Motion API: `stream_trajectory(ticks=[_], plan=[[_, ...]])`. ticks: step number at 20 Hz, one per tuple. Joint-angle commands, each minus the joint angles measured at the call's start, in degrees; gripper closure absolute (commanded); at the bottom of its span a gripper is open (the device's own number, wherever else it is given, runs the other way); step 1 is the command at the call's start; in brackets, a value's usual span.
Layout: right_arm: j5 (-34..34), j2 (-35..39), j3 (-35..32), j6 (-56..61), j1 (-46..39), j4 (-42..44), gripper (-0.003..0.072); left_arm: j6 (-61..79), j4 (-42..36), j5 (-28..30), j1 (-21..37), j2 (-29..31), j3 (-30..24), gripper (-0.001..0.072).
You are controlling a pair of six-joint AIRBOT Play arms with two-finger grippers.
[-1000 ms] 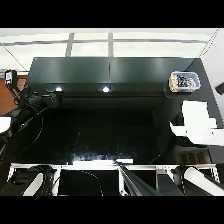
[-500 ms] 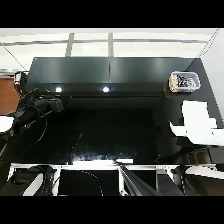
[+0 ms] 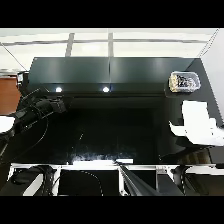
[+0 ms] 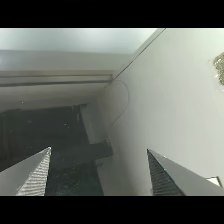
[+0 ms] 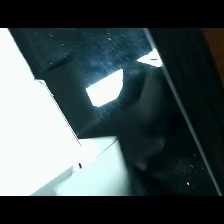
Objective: Fold the box and place the chain.
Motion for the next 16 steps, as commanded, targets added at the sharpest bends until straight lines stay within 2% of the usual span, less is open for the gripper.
stream_trajectory(ticks=[1,3,4,5,16], plan=[[0.2,-0.4,0.6,-1.2,-0.1,0.7,0.0493,0.0,0.0,-0.1,0.0,0.0,0.0,0.0003],[1.3,-0.4,0.6,-1.2,-0.1,0.7,0.0498,0.0,0.0,-0.1,0.0,0.0,0.0,0.0003],[2.1,-0.4,0.5,-1.2,-0.1,0.7,0.0532,0.0,0.0,-0.1,0.0,0.0,0.0,0.0003],[2.8,-0.4,0.5,-1.2,-0.1,0.8,0.0618,0.0,0.0,-0.1,0.0,0.0,0.0,0.0003],[12.2,-0.3,-1.4,-1.8,-0.1,15.0,0.0629,0.0,0.0,-0.5,0.0,0.0,0.0,0.0003]])
